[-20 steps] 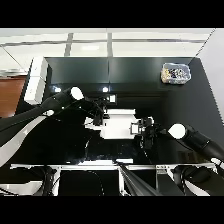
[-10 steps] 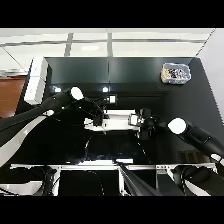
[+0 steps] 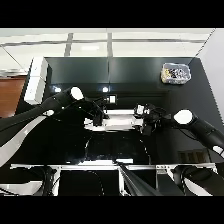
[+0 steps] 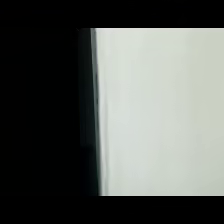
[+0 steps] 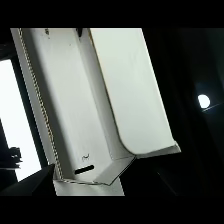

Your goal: Fold the box and place the chain.

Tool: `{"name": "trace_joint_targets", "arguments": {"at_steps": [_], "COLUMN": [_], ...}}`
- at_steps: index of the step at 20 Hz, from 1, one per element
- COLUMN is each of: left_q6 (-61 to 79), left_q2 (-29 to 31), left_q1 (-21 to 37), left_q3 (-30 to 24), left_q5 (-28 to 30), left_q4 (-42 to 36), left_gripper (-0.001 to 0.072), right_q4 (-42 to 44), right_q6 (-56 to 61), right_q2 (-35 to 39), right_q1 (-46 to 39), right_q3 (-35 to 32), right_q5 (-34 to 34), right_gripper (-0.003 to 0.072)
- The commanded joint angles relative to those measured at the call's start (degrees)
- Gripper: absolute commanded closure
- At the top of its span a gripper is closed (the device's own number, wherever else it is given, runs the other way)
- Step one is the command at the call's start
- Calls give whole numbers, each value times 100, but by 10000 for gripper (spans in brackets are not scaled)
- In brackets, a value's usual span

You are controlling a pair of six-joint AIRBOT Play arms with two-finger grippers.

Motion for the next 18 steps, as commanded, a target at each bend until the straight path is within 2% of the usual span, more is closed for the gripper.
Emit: {"name": "trace_joint_targets", "arguments": {"at_steps": [1,6,8,9,10,18], "left_q6": [2,2,2,2,2,0], "left_q2": [-2,-2,-2,-2,-2,-4], "left_q1": [-4,-4,-4,-4,-2,-4], "left_q3": [2,2,2,2,2,2], "left_q5": [13,13,13,13,13,15], "left_q4": [-4,-4,-4,-4,-4,-4], "left_gripper": [689,689,689,689,689,689], "right_q4": [890,962,750,599,444,271], "right_q6": [-859,-1340,-1390,-1388,-1377,-1290], "right_q2": [-376,-892,-1154,-1270,-1344,-1554], "right_q1": [-111,-114,-114,-114,-114,-363], "right_q3": [52,319,485,527,527,527], "right_q5": [378,522,638,706,730,772], "right_gripper": [-15,-15,-14,17,17,17]}}
